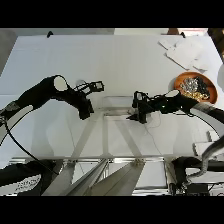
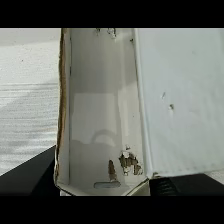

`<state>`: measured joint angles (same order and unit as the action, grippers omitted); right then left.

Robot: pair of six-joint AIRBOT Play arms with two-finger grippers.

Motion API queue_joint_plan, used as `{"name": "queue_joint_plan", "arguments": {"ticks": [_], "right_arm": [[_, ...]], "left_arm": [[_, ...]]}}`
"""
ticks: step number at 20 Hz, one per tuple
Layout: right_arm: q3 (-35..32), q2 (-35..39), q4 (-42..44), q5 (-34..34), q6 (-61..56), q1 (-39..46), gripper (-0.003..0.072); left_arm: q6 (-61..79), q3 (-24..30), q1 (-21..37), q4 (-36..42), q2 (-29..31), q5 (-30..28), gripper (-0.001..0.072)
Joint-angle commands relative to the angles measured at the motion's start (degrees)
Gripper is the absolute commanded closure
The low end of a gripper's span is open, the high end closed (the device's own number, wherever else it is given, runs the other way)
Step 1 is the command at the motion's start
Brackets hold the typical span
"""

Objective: Fold the box and place the chain.

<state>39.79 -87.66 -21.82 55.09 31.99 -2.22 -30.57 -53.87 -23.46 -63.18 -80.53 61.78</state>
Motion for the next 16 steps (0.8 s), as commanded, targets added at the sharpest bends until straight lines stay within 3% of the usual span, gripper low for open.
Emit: {"name": "queue_joint_plan", "arguments": {"ticks": [1, 3, 7, 9, 13, 14, 16], "right_arm": [[0.02, -0.02, 0.0, 0.0, -0.02, -0.04, 0.0249], [0.02, -0.02, 0.0, 0.0, -0.02, -0.04, 0.0249], [0.02, -0.02, 0.0, 0.0, -0.02, -0.04, 0.0249], [0.02, -0.02, 0.0, 0.0, -0.02, -0.04, 0.0249], [0.02, -0.02, 0.0, 0.0, -0.02, -0.04, 0.0249], [0.02, -0.02, 0.0, 0.0, -0.02, -0.04, 0.0249], [0.02, -0.02, 0.0, 0.0, -0.02, -0.04, 0.0249]], "left_arm": [[-9.92, 0.04, -0.81, -13.94, -0.28, -1.86, 0.0706], [-10.93, 0.04, -0.81, -16.41, -0.28, -1.42, 0.0705], [-8.31, 0.02, -0.87, -13.51, -0.28, -1.6, 0.0683], [-2.25, 0.04, -0.87, -9.2, -0.28, -1.57, 0.0488], [9.2, 0.04, -1.05, 1.29, -0.28, -1.62, 0.0381], [12.48, 0.04, -1.25, 3.06, -0.28, -1.68, 0.0266], [18.16, 0.04, -1.44, 4.92, -0.35, -2.1, 0.0253]]}}
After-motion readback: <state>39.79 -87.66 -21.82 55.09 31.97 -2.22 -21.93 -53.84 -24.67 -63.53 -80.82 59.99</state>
